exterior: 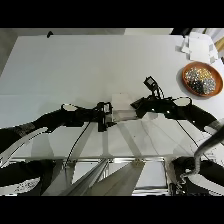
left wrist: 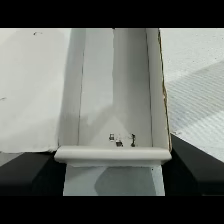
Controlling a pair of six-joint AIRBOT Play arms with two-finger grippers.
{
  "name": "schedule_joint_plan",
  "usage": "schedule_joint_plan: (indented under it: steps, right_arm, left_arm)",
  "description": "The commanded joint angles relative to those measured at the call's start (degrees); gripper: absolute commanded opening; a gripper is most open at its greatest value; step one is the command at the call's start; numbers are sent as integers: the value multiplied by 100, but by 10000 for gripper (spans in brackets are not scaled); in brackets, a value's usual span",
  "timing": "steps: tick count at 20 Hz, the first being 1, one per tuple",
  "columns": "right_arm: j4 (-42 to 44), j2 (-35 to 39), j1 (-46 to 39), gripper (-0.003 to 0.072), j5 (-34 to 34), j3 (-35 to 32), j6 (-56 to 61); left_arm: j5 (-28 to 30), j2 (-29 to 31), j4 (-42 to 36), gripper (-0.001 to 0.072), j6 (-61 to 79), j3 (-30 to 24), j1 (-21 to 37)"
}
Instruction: Fold the box and place the chain.
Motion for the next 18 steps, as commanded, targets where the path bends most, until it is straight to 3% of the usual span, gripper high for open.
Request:
schedule_joint_plan:
  steps: [1, 7, 10, 12, 14, 16, 18]
  right_arm:
    - [-116, -46, 7, 19, 129, 2, 87]
    - [-258, 616, -61, 19, 634, 2, 92]
    - [-710, 1187, -619, 19, 1244, 2, 90]
    - [-1600, 1475, -1073, 18, 1725, 2, -28]
    - [-3023, 1534, -1399, 18, 2170, 0, -833]
    - [-4168, 1526, -1434, 20, 2245, -2, -1425]
    - [-4334, 1453, -1432, 66, 2177, -7, -1628]
  left_arm:
    - [-2, 0, 4, 209, 13, -2, -2]
    - [0, 0, 2, 209, 13, -2, -2]
    - [-2, -2, 4, 209, 13, -2, -2]
    - [-2, 0, 4, 209, 13, -2, -2]
    - [0, 0, 4, 209, 13, -2, -2]
    - [-2, 0, 4, 209, 13, -2, -2]
    - [0, 0, 4, 209, 13, -2, -2]
